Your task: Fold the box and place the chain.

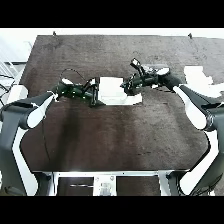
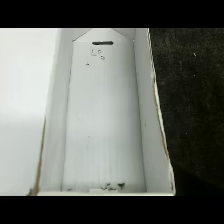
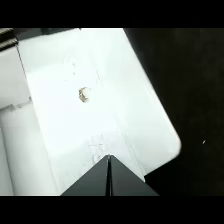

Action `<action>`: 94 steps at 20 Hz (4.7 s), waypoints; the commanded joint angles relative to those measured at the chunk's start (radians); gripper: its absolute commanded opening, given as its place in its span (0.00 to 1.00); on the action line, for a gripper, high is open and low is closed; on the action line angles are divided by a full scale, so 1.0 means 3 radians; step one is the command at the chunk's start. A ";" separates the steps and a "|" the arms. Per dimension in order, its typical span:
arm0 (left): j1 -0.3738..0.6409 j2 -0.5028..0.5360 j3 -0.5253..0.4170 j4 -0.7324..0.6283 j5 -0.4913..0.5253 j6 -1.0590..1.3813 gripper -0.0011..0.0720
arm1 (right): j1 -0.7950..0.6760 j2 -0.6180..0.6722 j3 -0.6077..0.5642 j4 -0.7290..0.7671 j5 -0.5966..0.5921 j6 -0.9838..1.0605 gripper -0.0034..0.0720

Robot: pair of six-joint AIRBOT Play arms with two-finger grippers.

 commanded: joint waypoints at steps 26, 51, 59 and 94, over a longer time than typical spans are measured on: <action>0.0000 0.0000 -0.0001 0.0000 -0.0001 -0.0003 0.69 | 0.0168 0.0521 -0.0708 -0.0813 -0.0029 -0.0650 0.38; 0.0000 0.0000 -0.0001 0.0000 0.0006 -0.0003 0.69 | 0.0217 0.0802 -0.0702 -0.1427 0.0156 0.0324 0.05; 0.0000 0.0000 -0.0001 0.0000 0.0005 -0.0003 0.69 | -0.0226 0.1171 -0.0701 -0.1539 0.0226 0.1727 0.05; 0.0000 0.0000 -0.0001 0.0001 -0.0005 -0.0003 0.69 | -0.0058 0.0532 -0.0632 -0.0600 0.0498 0.3119 0.46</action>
